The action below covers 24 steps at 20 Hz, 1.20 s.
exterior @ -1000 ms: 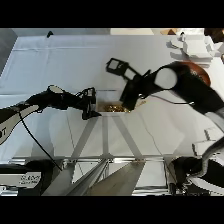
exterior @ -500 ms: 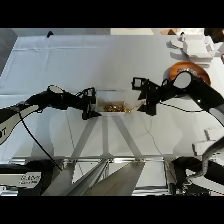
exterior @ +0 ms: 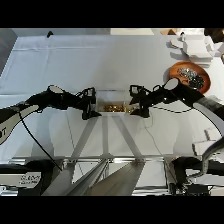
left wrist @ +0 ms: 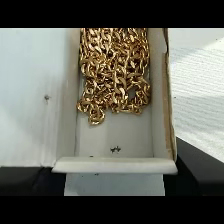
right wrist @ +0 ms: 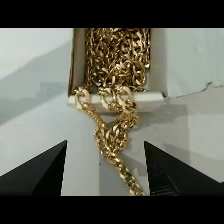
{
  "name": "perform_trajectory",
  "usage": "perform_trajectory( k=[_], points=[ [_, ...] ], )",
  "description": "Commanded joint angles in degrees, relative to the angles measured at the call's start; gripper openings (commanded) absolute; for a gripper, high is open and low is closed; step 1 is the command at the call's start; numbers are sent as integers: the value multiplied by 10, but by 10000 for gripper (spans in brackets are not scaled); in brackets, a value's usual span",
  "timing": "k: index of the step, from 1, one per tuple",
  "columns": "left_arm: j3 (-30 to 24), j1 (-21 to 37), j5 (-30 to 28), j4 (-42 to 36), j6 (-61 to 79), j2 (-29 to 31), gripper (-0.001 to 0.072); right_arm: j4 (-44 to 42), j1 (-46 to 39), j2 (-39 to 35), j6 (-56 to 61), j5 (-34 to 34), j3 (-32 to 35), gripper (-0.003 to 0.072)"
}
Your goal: Fold the box and place the chain.
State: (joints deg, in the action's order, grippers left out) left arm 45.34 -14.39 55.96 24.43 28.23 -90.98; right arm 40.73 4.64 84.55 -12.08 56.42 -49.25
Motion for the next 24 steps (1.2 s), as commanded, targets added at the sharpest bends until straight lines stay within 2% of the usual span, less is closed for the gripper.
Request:
perform_trajectory(
  k=[1,3,4,6,7,8,12,14,21,24],
  points=[
    [0,0,0,0,0,0,275,-50,1,26,-45,-19,1,523],
    [0,0,0,0,0,0,275,-51,14,41,-52,-25,1,507],
    [0,0,0,0,0,0,275,-51,21,48,-51,-30,1,443],
    [0,0,0,0,0,0,275,-46,31,60,-48,-38,1,282],
    [0,0,0,0,0,0,275,-31,35,61,-33,-46,1,102],
    [0,0,0,0,0,0,275,-16,36,60,-1,-58,1,10],
    [0,0,0,0,0,0,275,76,36,49,123,-109,1,8],
    [0,0,0,0,0,0,275,80,35,29,154,-122,1,8],
    [0,0,0,0,0,0,275,118,35,-58,203,-116,1,7],
    [0,0,0,0,0,0,275,114,35,-97,214,-82,1,7]
  ],
)
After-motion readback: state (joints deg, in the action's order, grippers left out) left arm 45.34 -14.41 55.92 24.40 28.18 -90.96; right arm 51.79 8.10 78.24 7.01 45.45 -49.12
